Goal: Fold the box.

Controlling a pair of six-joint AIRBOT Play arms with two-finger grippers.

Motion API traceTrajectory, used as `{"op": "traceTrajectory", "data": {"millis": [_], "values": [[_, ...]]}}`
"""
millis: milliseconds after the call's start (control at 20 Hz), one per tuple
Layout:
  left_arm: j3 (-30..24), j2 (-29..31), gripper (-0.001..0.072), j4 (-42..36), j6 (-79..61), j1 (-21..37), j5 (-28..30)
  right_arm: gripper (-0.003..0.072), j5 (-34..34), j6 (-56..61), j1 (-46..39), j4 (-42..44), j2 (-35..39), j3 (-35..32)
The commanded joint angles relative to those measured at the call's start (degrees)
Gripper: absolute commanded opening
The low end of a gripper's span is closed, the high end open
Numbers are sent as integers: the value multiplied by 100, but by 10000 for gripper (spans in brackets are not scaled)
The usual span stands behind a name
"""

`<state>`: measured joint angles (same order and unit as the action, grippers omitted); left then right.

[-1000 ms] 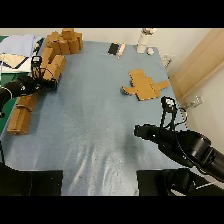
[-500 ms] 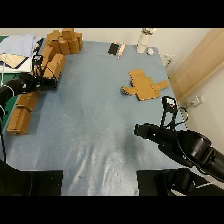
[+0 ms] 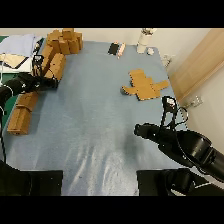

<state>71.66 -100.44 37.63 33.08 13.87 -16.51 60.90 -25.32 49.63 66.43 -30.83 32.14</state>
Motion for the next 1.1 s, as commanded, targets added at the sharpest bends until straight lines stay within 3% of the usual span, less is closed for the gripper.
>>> {"op": "traceTrajectory", "data": {"millis": [0, 450, 750, 800, 900, 950, 1000, 1050], "values": [[7, 22, 695, 13, 0, 105, -269, 4, -2, 2, -2, 0, 7, 4], [7, 446, 696, 63, 0, 197, -693, 4, -4, 2, -2, 2, 7, 4], [7, 1292, 684, 1764, 420, 195, -2365, 4, -2, -98, -4, 59, 4, 4], [7, 1429, 555, 1836, 560, 195, -2592, 4, -4, -221, -9, 63, -17, 4], [7, 1720, 165, 1827, 627, 170, -3091, 4, -2, -492, -109, 229, -168, 4], [7, 1851, 59, 1834, 734, 138, -3279, 4, -7, -686, -245, 413, -334, 4], [7, 1974, 12, 1836, 940, 79, -3456, 4, -24, -914, -411, 603, -540, 7], [7, 2111, 11, 1838, 1174, -13, -3630, 3, -55, -1226, -629, 837, -791, 13]]}}
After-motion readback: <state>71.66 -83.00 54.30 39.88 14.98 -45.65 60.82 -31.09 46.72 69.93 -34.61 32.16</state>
